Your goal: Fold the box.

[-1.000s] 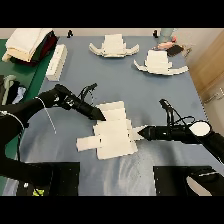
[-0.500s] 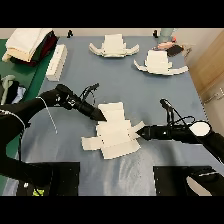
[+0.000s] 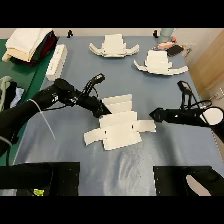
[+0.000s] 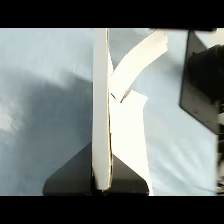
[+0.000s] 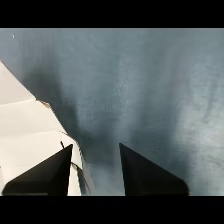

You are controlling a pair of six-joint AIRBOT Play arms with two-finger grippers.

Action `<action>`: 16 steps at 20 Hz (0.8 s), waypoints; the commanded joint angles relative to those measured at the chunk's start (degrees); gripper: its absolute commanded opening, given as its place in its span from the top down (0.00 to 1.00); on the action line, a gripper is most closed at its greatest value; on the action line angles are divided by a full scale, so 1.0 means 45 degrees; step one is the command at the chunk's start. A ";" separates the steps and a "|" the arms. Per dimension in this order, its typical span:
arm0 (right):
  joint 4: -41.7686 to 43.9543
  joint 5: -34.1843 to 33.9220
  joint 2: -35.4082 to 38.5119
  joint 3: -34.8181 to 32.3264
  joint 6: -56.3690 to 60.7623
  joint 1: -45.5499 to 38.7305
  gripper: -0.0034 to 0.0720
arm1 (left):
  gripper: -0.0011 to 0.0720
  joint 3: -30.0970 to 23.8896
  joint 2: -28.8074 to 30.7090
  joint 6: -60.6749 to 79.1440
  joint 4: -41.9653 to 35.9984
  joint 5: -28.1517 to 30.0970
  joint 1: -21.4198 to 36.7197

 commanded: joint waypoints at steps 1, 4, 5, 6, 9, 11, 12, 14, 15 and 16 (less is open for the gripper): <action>-0.0194 0.0539 0.0010 0.1515 0.0865 -0.0262 0.34 | 0.97 -0.0588 0.1486 0.2322 0.0044 0.2934 -0.1239; 0.1617 0.0593 -0.0005 0.1753 0.0661 -0.0248 0.69 | 0.97 -0.1705 0.2259 0.4109 -0.0058 0.5124 -0.2633; 0.1763 0.0665 -0.0029 0.1749 0.0418 -0.0092 0.87 | 0.97 -0.2127 0.2404 0.4886 -0.0389 0.6105 -0.3075; 0.1753 0.0719 -0.0049 0.1705 0.0121 0.0155 0.91 | 0.97 -0.2550 0.2487 0.5911 -0.1132 0.7057 -0.3473; 0.1642 0.0627 -0.0155 0.1302 -0.0005 0.0869 0.94 | 0.97 -0.3415 0.2443 0.8908 -0.4046 0.7465 -0.3852; 0.1617 0.0471 -0.0364 0.0981 -0.0005 0.1132 0.94 | 0.97 -0.3832 0.2443 1.0671 -0.5795 0.7349 -0.3847; 0.1632 0.0355 -0.0481 0.0806 -0.0005 0.1205 0.94 | 0.97 -0.3968 0.2443 1.1268 -0.6159 0.7227 -0.3847; 0.1651 0.0384 -0.0593 0.0437 0.0000 0.1229 0.94 | 0.97 -0.4158 0.2443 1.1633 -0.6538 0.7164 -0.3847; 0.1642 0.0374 -0.0631 0.0257 0.0000 0.1229 0.94 | 0.97 -0.4221 0.2443 1.1633 -0.6528 0.7232 -0.3837; 0.1501 0.0355 -0.0656 0.0063 0.0000 0.1229 0.95 | 0.97 -0.4284 0.2443 1.1633 -0.6528 0.7349 -0.3823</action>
